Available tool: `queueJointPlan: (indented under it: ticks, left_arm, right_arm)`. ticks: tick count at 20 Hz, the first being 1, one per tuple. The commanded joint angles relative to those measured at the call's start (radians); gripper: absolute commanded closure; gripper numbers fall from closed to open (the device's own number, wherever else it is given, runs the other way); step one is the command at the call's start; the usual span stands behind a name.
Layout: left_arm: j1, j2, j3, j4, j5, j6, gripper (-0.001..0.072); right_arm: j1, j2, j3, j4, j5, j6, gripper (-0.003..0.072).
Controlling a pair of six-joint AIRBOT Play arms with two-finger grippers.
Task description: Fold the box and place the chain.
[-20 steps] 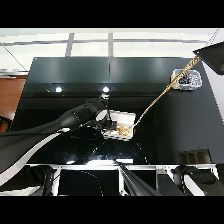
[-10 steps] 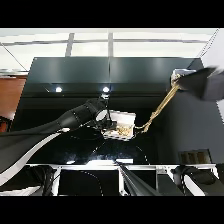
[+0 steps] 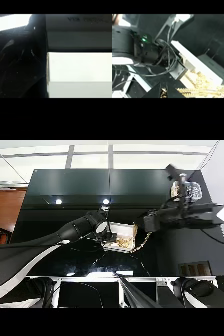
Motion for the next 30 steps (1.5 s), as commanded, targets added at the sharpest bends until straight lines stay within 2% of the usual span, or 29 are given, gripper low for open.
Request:
queueJointPlan:
  ticks: [1,4,5,6,7,9,11,13,15,16,17,20,21,25,30]
  left_arm:
    - [0.000,0.000,0.001,0.000,0.001,0.000,0.0680]
    - [0.000,0.000,0.001,0.000,0.000,0.000,0.0680]
    - [0.000,0.000,0.001,0.000,0.000,0.000,0.0680]
    - [0.000,0.000,0.001,0.000,0.000,0.000,0.0680]
    - [0.000,0.000,0.001,0.000,0.001,0.000,0.0680]
    - [0.000,0.000,0.001,0.000,0.001,0.000,0.0680]
    - [0.000,0.000,0.001,0.000,0.001,0.000,0.0680]
    - [0.000,0.000,0.001,0.000,0.001,0.000,0.0680]
    - [0.000,0.000,0.001,0.000,0.001,0.000,0.0680]
    - [0.000,0.000,0.001,0.000,0.000,0.000,0.0680]
    - [0.000,0.000,0.001,0.000,0.001,0.000,0.0680]
    - [0.000,0.000,0.001,0.000,0.001,0.000,0.0680]
    - [0.000,0.000,0.001,0.000,0.001,0.000,0.0680]
    - [0.000,0.000,0.001,0.000,0.000,0.000,0.0680]
    - [0.000,0.000,0.001,0.000,0.000,0.000,0.0680]
  right_arm:
    - [0.055,-0.065,-0.019,-0.011,-0.040,0.000,0.0672]
    - [0.055,-0.101,-0.020,-0.006,-0.047,0.016,0.0650]
    - [0.048,-0.100,-0.019,-0.006,-0.045,0.016,0.0417]
    - [0.027,-0.096,-0.017,-0.010,-0.021,0.015,0.0269]
    - [-0.006,-0.087,-0.015,-0.030,0.011,0.004,0.0249]
    - [-0.097,-0.050,-0.016,-0.182,0.051,-0.003,0.0250]
    - [-0.178,0.006,-0.074,-0.327,0.024,-0.027,0.0251]
    - [-0.209,0.067,-0.222,-0.322,-0.065,-0.150,0.0251]
    - [-0.193,0.098,-0.406,-0.200,-0.187,-0.324,0.0251]
    - [-0.171,0.094,-0.476,-0.161,-0.244,-0.432,0.0153]
    - [-0.139,0.092,-0.543,-0.160,-0.320,-0.537,-0.0034]
    - [-0.041,0.091,-0.644,-0.187,-0.437,-0.846,-0.0034]
    - [-0.013,0.089,-0.653,-0.191,-0.441,-0.976,-0.0034]
    - [-0.010,-0.008,-0.652,-0.113,-0.442,-1.270,-0.0034]
    - [-0.008,-0.108,-0.630,-0.015,-0.462,-1.459,-0.0034]
